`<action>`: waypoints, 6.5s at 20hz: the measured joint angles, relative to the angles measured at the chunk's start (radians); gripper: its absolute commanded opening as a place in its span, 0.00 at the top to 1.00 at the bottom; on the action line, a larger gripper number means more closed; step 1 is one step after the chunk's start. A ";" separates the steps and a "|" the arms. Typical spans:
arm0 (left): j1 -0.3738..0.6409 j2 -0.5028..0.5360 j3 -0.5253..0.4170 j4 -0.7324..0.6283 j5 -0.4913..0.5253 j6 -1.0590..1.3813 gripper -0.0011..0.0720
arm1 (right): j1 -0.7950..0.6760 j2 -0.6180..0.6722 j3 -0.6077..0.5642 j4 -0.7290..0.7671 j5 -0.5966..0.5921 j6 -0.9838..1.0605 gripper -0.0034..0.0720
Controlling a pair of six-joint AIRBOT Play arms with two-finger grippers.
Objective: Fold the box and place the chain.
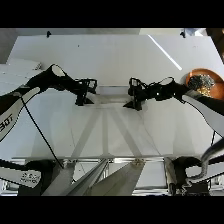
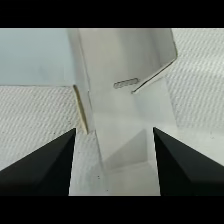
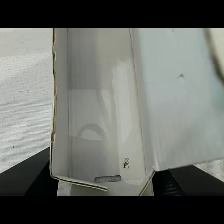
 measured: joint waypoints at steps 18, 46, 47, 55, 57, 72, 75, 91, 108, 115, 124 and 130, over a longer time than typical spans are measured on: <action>0.002 -0.019 0.000 -0.117 -0.129 0.054 0.65 | 0.000 0.000 0.000 0.000 0.000 0.000 0.26; -0.047 -0.019 0.000 -0.209 -0.035 -0.003 0.50 | -0.001 0.000 0.000 -0.002 0.002 -0.002 0.26; -0.047 -0.019 0.000 -0.209 -0.037 -0.009 0.56 | -0.001 0.000 0.000 -0.002 0.002 -0.002 0.26; 0.002 0.018 -0.012 -0.208 -0.060 -0.043 0.96 | 0.000 0.000 0.000 0.002 0.000 0.000 0.26; 0.046 0.063 -0.031 -0.204 -0.061 -0.048 0.97 | 0.000 0.000 0.000 0.001 0.000 0.000 0.26; 0.272 0.268 -0.211 0.037 -0.005 -0.729 0.97 | 0.000 0.000 0.000 -0.001 0.000 0.000 0.26; 0.241 0.264 -0.288 0.028 0.029 -0.866 0.97 | 0.000 0.000 0.000 -0.001 0.001 0.000 0.26; 0.051 0.220 -0.362 -0.203 0.169 -0.977 0.97 | 0.000 0.000 0.000 0.000 0.000 0.000 0.26; 0.113 0.267 -0.362 -0.040 0.311 -1.082 0.97 | 0.000 0.000 0.000 -0.001 0.001 -0.001 0.26; 0.070 0.237 -0.362 -0.125 0.338 -1.075 0.97 | 0.000 0.000 0.000 0.000 0.000 0.000 0.26; 0.015 0.203 -0.362 -0.244 0.317 -1.051 0.97 | 0.000 0.000 0.000 0.000 0.000 0.000 0.26; 0.025 0.202 -0.362 -0.342 0.272 -1.042 0.97 | 0.000 0.000 0.000 0.000 0.000 0.000 0.26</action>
